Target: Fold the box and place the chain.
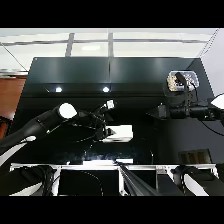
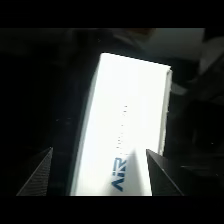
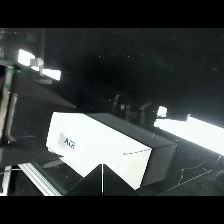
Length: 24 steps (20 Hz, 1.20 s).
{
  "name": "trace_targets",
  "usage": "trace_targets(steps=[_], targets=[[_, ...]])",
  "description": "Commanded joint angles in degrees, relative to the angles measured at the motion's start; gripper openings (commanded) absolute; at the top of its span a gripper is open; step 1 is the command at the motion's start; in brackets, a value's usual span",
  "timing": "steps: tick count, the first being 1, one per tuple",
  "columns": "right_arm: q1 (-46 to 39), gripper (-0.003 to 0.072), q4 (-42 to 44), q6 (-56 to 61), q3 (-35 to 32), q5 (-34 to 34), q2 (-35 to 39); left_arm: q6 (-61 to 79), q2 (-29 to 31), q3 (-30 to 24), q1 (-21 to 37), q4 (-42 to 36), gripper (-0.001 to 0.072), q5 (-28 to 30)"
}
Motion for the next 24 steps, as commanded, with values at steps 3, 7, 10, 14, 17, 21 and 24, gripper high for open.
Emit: trace_targets(steps=[3, 7, 10, 14, 17, 21, 24], targets=[[0.0, 0.0011, -0.3, 0.2, 0.0, -0.4, 0.0, -0.9, -3.4, 1.3, -0.4, 2.9, 0.0714, -4.1], [0.0, 0.0011, -0.4, 0.2, 0.0, -0.5, 0.0, -0.8, -3.5, 1.3, -0.4, 2.9, 0.0714, -5.2], [0.0, 0.0011, -0.4, 0.2, 0.0, -0.5, 0.0, -0.3, -3.5, 1.3, -0.9, 2.9, 0.0714, -6.3], [0.0, 0.0011, -0.4, 0.2, 0.0, -0.4, 0.0, -0.1, -3.5, 1.3, -2.3, 2.9, 0.0714, -5.0], [0.0, 0.0011, -0.4, 0.2, 0.0, -0.4, 0.0, -0.1, -3.5, 1.3, -2.5, 3.3, 0.0714, -4.9], [0.0, 0.0011, -0.4, 0.2, 0.0, -0.4, 0.0, -0.1, -3.5, 1.3, -2.6, 3.3, 0.0714, -4.8], [0.0, 0.0011, -0.4, 0.2, 0.0, -0.5, 0.0, -0.1, -3.6, 1.3, -4.7, 4.0, 0.0714, -1.8]])
